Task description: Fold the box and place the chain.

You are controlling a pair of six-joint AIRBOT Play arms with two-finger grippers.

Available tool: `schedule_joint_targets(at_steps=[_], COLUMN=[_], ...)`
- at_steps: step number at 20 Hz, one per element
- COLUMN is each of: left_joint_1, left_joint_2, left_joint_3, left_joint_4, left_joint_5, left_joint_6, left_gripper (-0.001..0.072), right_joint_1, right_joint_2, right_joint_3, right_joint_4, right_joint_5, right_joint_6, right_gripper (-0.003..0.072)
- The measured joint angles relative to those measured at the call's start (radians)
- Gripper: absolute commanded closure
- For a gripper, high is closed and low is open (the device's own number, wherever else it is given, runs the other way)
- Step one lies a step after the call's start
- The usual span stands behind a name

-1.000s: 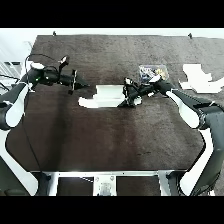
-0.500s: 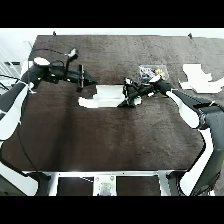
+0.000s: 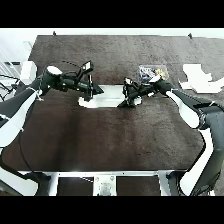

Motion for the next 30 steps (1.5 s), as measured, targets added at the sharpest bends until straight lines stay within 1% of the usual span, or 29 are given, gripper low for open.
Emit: schedule_joint_targets(at_steps=[3, 8, 12, 17, 21, 30], left_joint_1=[-0.015, -0.023, -0.026, -0.027, -0.029, -0.029], left_joint_2=[0.0, -0.004, -0.044, -0.094, -0.125, -0.141], left_joint_3=[-0.005, -0.005, 0.023, 0.044, 0.048, 0.05], left_joint_4=[0.023, 0.029, 0.016, -0.003, -0.012, -0.015], left_joint_5=[0.081, 0.258, 0.322, 0.346, 0.326, 0.305], left_joint_6=[-0.002, -0.001, 0.002, 0.004, -0.002, -0.019], left_gripper=[0.0694, 0.0694, 0.0694, 0.0693, 0.0692, 0.0692], right_joint_1=[0.0, 0.0, 0.0, 0.0, 0.0, 0.0], right_joint_2=[0.0, 0.0, 0.0, 0.0, 0.0, 0.0], right_joint_3=[0.0, 0.0, 0.0, 0.0, 0.0, 0.0], right_joint_4=[0.0, 0.0, 0.0, 0.0, 0.001, 0.0], right_joint_5=[0.0, 0.0, 0.0, 0.0, 0.0, 0.0], right_joint_6=[0.0, 0.0, 0.0, 0.0, 0.0, 0.0], right_gripper=[0.0108, 0.0108, 0.0108, 0.0108, 0.0108, 0.0108])
